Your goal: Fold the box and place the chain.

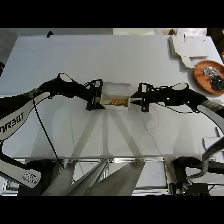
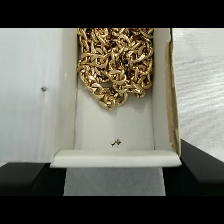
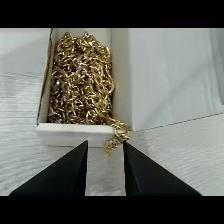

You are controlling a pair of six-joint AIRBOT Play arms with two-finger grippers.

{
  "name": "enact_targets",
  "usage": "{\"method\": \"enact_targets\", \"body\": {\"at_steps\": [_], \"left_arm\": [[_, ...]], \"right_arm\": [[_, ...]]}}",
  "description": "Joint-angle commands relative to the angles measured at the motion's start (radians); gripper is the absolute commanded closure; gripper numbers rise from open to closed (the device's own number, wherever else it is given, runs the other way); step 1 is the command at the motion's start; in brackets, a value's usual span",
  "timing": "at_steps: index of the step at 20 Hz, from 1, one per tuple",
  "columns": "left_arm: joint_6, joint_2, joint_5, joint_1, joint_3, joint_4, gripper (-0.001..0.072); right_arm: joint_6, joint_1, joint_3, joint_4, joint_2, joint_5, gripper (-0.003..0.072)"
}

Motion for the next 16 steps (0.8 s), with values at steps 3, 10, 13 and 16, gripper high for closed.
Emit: {"method": "enact_targets", "body": {"at_steps": [3,10,13,16], "left_arm": [[0.0,0.0,0.0,0.0,0.0,0.0,0.0375],[0.0,0.0,0.0,0.0,0.0,0.0,0.0375],[0.0,0.0,0.0,0.0,0.0,0.0,0.0375],[0.0,0.0,0.0,0.0,0.0,0.0,0.0375]], "right_arm": [[-0.023,0.006,0.0,0.019,-0.003,-0.049,0.0471],[-0.029,0.006,0.0,0.053,-0.003,-0.053,0.0671],[-0.029,0.006,0.0,0.047,0.002,-0.058,0.0672],[-0.013,0.006,0.0,-0.02,0.037,-0.086,0.0672]]}}
